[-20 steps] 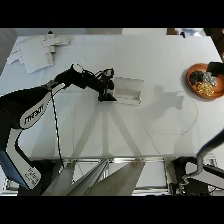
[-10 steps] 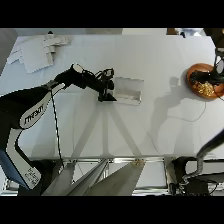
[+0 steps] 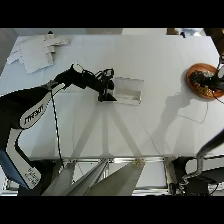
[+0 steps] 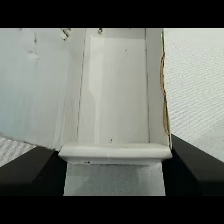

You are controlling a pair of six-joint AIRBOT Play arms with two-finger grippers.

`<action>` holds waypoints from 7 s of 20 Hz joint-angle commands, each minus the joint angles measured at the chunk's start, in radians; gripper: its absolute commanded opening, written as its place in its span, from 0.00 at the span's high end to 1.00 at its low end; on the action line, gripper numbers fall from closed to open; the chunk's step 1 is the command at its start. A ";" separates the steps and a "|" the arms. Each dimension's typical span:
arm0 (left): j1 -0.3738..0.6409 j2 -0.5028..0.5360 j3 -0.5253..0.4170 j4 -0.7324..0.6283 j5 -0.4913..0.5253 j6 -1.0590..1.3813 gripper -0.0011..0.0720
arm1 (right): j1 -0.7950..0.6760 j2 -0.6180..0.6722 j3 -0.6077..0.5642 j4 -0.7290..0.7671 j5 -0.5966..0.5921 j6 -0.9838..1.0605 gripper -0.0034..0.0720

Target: Fold the box and place the chain.

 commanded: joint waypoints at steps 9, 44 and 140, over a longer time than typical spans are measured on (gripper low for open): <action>0.001 0.000 0.000 0.000 0.000 0.000 0.97 | -0.010 -0.018 0.000 0.084 0.087 -0.027 0.94; 0.001 0.000 0.000 0.000 0.000 0.000 0.97 | 0.692 0.454 0.000 0.183 0.457 -0.263 0.94; 0.001 0.000 0.000 0.000 0.000 0.000 0.97 | 0.480 0.002 -0.010 0.319 0.383 -1.506 0.95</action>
